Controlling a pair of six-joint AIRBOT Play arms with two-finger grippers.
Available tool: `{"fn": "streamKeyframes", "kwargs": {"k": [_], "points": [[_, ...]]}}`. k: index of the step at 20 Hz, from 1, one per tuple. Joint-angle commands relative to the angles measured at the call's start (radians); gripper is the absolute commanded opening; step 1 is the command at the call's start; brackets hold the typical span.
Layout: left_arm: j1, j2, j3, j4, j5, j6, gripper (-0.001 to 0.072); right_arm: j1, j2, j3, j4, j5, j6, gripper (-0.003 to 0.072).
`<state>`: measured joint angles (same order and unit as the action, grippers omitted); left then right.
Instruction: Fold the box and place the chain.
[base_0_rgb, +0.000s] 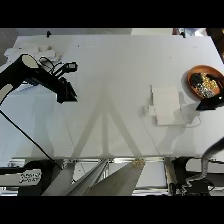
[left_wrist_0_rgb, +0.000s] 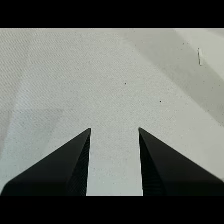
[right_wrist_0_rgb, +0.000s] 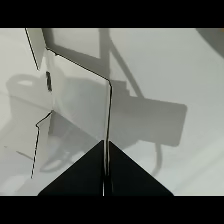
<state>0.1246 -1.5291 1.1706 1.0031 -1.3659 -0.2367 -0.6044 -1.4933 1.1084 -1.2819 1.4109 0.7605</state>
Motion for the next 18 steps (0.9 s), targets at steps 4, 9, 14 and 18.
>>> {"fn": "streamKeyframes", "kwargs": {"k": [4,9,14,18], "points": [[0.0,0.001,0.0,0.0,0.0,0.0,0.0336,0.063,0.024,0.0,0.348,0.014,-0.09,0.0007],[0.0,0.001,0.0,0.0,0.0,0.0,0.0336,0.3,0.024,0.0,0.535,-0.097,-0.169,0.0006],[0.0,0.001,0.0,0.0,0.0,0.0,0.0336,0.531,-0.014,0.0,0.64,-0.303,-0.232,0.0006],[0.0,0.001,0.0,0.0,0.0,0.0,0.0336,0.632,-0.103,-0.003,0.687,-0.393,-0.245,0.0005]]}}
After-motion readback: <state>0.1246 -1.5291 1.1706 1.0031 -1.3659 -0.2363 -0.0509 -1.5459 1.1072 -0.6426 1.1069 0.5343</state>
